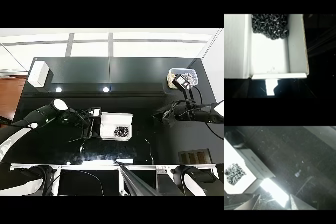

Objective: Fold the box and place the chain.

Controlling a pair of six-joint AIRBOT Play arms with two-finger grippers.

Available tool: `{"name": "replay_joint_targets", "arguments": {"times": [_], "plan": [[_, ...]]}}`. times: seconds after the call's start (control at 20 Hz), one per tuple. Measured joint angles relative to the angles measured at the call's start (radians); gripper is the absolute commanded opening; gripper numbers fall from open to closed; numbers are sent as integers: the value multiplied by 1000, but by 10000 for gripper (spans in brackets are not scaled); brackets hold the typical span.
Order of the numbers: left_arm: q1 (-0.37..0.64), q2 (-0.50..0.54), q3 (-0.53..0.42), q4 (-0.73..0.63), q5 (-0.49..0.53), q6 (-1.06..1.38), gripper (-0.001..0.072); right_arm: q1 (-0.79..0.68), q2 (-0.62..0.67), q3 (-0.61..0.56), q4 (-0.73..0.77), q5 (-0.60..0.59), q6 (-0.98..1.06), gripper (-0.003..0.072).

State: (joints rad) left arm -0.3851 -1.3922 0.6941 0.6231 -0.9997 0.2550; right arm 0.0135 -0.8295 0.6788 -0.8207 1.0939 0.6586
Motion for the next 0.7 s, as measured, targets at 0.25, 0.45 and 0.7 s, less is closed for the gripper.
{"name": "replay_joint_targets", "arguments": {"times": [0.25,0.45,0.7], "plan": [[0,1,0,-18,5,-20,706,0,0,0,0,0,1,432],[0,13,0,-26,10,-35,706,0,0,0,-2,0,5,432],[-2,19,0,-29,11,-42,707,0,0,0,-3,0,8,432]]}}
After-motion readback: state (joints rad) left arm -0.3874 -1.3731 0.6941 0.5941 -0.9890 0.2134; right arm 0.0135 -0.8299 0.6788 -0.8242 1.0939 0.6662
